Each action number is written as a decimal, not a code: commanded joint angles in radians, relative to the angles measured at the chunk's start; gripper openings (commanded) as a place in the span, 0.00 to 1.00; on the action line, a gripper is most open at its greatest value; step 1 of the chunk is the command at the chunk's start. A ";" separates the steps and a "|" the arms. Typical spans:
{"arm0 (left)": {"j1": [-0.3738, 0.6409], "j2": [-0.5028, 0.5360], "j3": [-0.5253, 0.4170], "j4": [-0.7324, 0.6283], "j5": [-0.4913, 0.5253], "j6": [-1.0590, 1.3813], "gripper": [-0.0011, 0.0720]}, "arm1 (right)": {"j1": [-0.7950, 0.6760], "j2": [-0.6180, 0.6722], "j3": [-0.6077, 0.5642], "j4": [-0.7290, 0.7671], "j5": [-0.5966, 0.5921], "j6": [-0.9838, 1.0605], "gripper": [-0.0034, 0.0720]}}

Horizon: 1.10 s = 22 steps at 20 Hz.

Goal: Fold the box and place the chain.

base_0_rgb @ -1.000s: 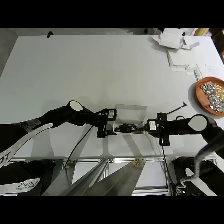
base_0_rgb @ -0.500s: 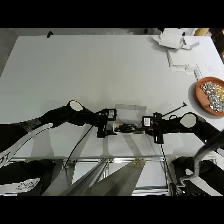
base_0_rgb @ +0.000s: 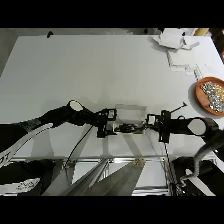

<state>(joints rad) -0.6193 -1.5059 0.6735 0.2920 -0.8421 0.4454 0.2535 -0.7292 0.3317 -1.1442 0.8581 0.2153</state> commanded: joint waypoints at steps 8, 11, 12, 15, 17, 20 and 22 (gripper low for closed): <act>0.001 0.000 0.000 0.000 0.000 0.000 0.22 | 0.063 0.253 0.002 0.609 -0.013 -0.151 0.07; 0.000 0.000 0.000 0.000 0.000 0.000 0.22 | 0.212 0.238 0.002 0.657 -0.135 -0.165 0.07; 0.001 0.000 0.000 0.000 0.000 0.000 0.22 | 0.273 0.218 0.002 0.657 -0.191 -0.164 0.07; 0.001 0.000 0.000 0.000 0.000 0.000 0.22 | 0.434 0.120 0.002 0.657 -0.382 -0.164 0.07; 0.001 0.000 0.000 0.000 0.000 0.000 0.22 | 0.492 0.040 0.002 0.657 -0.481 -0.164 0.07; 0.001 0.000 0.000 0.000 0.000 0.000 0.22 | 0.505 -0.079 0.002 0.655 -0.542 -0.163 0.14; 0.000 0.000 0.000 0.000 0.000 0.000 0.22 | 0.505 -0.115 0.002 0.655 -0.573 -0.164 0.39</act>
